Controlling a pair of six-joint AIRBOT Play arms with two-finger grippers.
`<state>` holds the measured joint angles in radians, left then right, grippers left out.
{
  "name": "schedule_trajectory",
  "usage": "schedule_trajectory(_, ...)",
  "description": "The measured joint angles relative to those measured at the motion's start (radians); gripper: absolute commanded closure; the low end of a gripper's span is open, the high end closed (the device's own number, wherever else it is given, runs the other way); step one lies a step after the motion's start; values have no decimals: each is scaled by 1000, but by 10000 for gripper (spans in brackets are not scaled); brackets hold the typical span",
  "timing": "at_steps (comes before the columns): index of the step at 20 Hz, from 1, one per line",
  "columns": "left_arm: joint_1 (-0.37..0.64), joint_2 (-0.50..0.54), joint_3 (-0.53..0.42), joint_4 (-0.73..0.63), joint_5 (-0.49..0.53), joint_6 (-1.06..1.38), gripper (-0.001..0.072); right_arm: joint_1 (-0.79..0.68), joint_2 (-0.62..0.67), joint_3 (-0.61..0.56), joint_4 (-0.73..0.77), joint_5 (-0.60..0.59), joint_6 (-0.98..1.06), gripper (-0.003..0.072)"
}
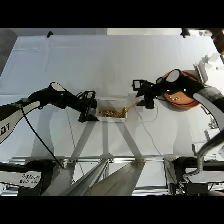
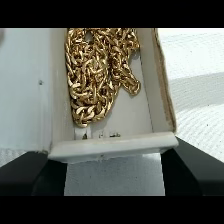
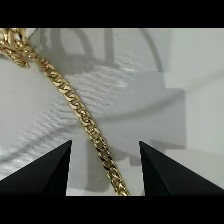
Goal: Fold the box and place the chain.
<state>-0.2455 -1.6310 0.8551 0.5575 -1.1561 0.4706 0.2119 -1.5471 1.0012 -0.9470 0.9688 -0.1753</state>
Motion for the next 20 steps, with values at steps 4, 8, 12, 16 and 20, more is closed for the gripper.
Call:
schedule_trajectory(4, 0, 0, 0, 0, 0, 0, 556, 28, -19, -1, -63, -26, -5, 312)
schedule_trajectory(8, 0, 0, 0, 0, 0, 0, 556, 51, -26, -2, -113, -43, 21, 669)
schedule_trajectory(12, 0, 0, 0, 0, 0, 0, 556, 60, -16, -3, -154, -53, 65, 670)
schedule_trajectory(16, 0, 0, 0, 0, 0, 0, 556, 61, 57, -3, -169, -37, 137, 670)
schedule_trajectory(20, 0, 0, 0, 0, 0, 0, 556, 61, 187, -3, -113, -16, 274, 671)
